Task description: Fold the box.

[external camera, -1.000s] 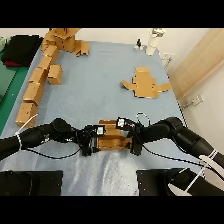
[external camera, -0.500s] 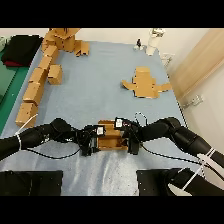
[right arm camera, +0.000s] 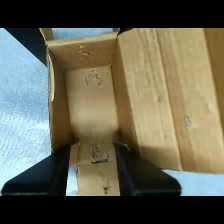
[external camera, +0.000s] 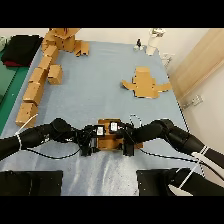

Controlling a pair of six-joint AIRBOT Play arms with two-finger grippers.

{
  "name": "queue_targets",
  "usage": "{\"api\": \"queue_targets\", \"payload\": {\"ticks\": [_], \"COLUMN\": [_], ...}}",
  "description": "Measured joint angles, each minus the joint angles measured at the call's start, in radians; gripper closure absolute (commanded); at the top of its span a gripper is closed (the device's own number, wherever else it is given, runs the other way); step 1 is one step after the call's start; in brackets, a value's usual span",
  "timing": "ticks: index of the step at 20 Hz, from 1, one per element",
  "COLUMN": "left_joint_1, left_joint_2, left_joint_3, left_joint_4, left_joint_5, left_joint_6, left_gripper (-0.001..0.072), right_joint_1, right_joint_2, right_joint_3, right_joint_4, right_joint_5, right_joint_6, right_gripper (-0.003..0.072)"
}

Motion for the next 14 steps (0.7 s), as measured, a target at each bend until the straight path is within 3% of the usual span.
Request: {"api": "queue_targets", "payload": {"ticks": [5,6,7,8,10,14], "left_joint_1": [0.000,0.000,0.000,-0.002,-0.001,-0.001], "left_joint_2": [0.000,0.000,0.000,0.000,0.000,0.000], "left_joint_3": [0.000,0.000,0.000,0.000,0.000,0.000], "left_joint_4": [0.000,0.000,-0.002,-0.002,-0.002,-0.002], "left_joint_5": [0.000,0.000,0.000,0.000,-0.001,0.003], "left_joint_6": [-0.001,-0.001,-0.003,-0.002,-0.003,-0.003], "left_gripper": [0.0239,0.0239,0.0239,0.0239,0.0239,0.0239], "right_joint_1": [0.005,0.005,0.005,0.006,0.005,0.001], "right_joint_2": [-0.005,0.001,0.013,0.028,0.071,0.179], "right_joint_3": [0.000,0.000,0.000,0.000,0.003,0.006], "right_joint_4": [-0.004,-0.016,-0.040,-0.083,-0.230,-0.561], "right_joint_5": [-0.002,-0.008,-0.020,-0.037,-0.089,-0.231], "right_joint_6": [0.003,0.019,0.052,0.104,0.290,0.710], "right_gripper": [0.0238,0.0334,0.0540,0.0636,0.0683,0.0683]}}
